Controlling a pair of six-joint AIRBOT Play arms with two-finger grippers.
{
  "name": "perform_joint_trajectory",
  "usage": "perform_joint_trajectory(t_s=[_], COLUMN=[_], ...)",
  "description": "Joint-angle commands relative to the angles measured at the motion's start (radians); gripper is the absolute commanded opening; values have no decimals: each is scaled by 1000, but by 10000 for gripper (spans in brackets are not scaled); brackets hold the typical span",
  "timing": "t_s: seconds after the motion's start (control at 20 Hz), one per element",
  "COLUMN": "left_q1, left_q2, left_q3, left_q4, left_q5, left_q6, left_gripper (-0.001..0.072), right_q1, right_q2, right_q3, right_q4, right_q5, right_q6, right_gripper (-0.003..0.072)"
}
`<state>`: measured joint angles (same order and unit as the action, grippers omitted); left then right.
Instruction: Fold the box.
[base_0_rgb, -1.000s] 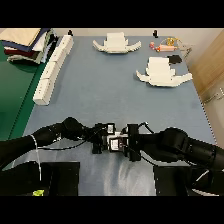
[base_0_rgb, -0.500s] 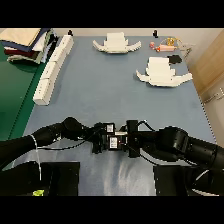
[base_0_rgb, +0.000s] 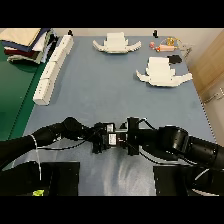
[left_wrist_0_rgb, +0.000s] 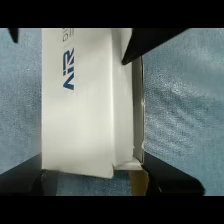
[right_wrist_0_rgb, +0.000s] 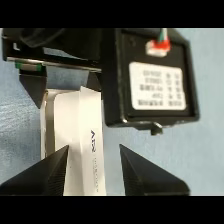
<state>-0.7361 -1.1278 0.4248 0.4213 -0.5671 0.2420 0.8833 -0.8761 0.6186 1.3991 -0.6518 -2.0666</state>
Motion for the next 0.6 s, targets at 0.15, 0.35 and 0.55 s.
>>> perform_joint_trajectory(t_s=[0.15,0.35,0.55], left_q1=[0,0,0], left_q2=[0,0,0], left_q3=[0,0,0], left_q4=[1,1,1], left_q5=[-1,-1,-1], left_q6=[1,1,1], left_gripper=[522,522,522], right_q1=[0,0,0], right_q2=[-26,-26,-26], right_q3=[1,2,2], right_q4=[8,38,107], right_q5=[-23,-72,-75], right_q6=[69,69,69], right_gripper=[385,350,350])
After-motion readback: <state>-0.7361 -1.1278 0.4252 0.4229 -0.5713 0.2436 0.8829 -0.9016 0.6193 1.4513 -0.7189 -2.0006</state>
